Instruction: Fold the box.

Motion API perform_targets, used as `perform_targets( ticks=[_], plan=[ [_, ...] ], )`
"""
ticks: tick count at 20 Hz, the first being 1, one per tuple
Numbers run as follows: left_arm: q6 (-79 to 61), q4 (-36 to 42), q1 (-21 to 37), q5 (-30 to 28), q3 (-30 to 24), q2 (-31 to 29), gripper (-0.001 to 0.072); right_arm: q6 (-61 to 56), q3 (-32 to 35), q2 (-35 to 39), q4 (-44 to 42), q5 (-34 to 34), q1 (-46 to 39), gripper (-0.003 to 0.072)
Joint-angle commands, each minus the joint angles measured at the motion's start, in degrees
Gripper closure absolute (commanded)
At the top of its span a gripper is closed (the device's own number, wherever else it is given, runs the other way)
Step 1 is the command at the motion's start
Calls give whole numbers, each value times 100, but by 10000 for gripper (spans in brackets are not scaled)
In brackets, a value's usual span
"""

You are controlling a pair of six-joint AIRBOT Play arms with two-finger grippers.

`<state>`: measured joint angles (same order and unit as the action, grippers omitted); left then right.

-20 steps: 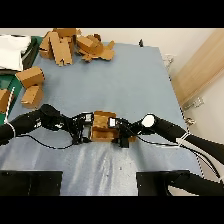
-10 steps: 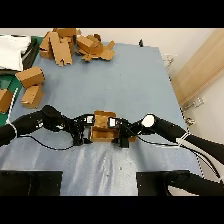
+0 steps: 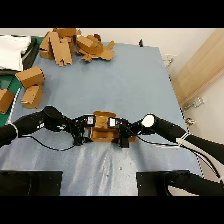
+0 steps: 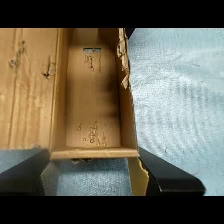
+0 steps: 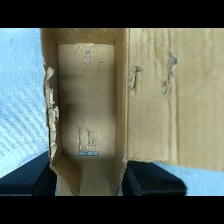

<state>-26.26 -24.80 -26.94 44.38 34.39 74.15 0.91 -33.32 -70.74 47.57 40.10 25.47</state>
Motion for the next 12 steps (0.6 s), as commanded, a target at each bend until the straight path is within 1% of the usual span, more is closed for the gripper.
perform_targets(
  ticks=[1,12],
  plan=[
    [-28,-7,-22,-142,2,4,259,-2,-4,-2,-7,-39,0,683],
    [33,-7,-17,-140,2,4,259,-2,-7,9,-96,-20,0,683]
  ],
)
